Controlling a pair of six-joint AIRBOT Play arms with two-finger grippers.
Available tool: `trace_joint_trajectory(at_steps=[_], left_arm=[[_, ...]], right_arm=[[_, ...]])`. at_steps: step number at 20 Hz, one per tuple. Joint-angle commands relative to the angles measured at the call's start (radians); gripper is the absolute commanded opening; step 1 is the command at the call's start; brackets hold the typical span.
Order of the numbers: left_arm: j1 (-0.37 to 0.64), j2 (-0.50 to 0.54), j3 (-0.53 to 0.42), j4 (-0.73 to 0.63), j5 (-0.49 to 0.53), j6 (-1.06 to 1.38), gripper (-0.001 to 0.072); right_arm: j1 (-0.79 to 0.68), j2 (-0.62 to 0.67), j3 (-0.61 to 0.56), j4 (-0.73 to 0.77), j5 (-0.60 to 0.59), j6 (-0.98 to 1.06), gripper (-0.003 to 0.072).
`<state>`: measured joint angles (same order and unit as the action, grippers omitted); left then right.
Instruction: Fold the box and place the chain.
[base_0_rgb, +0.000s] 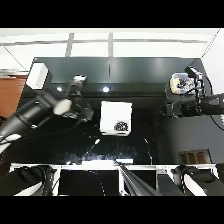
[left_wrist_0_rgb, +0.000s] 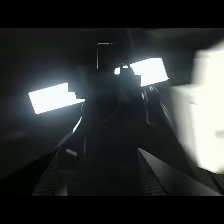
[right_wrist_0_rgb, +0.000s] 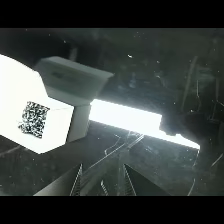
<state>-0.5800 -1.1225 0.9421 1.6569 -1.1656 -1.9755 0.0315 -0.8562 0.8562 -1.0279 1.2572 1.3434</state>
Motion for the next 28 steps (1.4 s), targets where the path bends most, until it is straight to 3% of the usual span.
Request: trace_joint_trajectory(at_steps=[1, 3, 4, 5, 7, 10, 15, 18, 28], left_arm=[[0.291, 0.064, -0.165, -0.404, 0.178, 0.355, 0.0553], [0.444, 0.028, -0.255, -0.961, 0.148, 0.94, 0.0554], [0.483, 0.002, -0.284, -1.158, 0.071, 1.213, 0.0554], [0.497, -0.027, -0.301, -1.26, -0.001, 1.443, 0.0561], [0.473, -0.069, -0.302, -1.269, -0.008, 1.698, 0.0719], [0.416, -0.105, -0.302, -1.236, 0.035, 1.975, 0.072], [0.297, -0.115, -0.302, -1.025, 0.251, 2.211, 0.072], [0.237, -0.128, -0.302, -0.979, 0.344, 2.295, 0.0716], [0.235, -0.225, -0.299, -1.071, 0.347, 2.313, 0.0716]], right_arm=[[0.0, 0.0, -0.001, -0.002, -0.01, 0.001, 0.0331], [0.0, 0.0, -0.001, -0.002, -0.022, 0.001, 0.0331], [0.0, 0.0, -0.001, -0.002, -0.029, 0.001, 0.0331], [0.0, 0.0, -0.001, -0.002, -0.036, 0.001, 0.0331], [0.0, 0.0, -0.001, -0.002, -0.042, 0.001, 0.0331], [0.0, 0.0, -0.001, -0.002, -0.042, 0.001, 0.0331], [0.0, 0.0, -0.001, -0.002, -0.052, 0.001, 0.0331], [0.0, 0.0, -0.001, -0.002, -0.066, 0.003, 0.0331], [0.0, 0.0, -0.001, -0.002, -0.08, 0.008, 0.033]])
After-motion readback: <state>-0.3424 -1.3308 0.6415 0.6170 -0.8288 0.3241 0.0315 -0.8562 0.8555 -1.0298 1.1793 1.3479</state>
